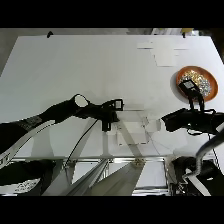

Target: Fold the box and place the chain.

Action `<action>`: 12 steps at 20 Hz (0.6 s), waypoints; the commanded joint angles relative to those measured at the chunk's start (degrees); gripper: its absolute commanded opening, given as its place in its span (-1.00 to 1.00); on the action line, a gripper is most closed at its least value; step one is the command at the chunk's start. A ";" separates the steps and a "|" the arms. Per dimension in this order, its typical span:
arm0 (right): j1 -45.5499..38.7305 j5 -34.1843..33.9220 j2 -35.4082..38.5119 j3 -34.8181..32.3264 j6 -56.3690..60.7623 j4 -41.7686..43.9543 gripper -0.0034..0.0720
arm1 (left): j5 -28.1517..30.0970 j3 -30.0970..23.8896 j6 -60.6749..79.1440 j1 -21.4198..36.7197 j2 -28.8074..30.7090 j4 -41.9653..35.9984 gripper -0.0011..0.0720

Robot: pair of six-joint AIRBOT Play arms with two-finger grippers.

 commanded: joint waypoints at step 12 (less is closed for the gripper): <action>0.04 -0.83 0.04 0.04 0.00 0.00 -0.05 | 1.57 0.09 11.15 0.11 -2.08 -2.54 -0.98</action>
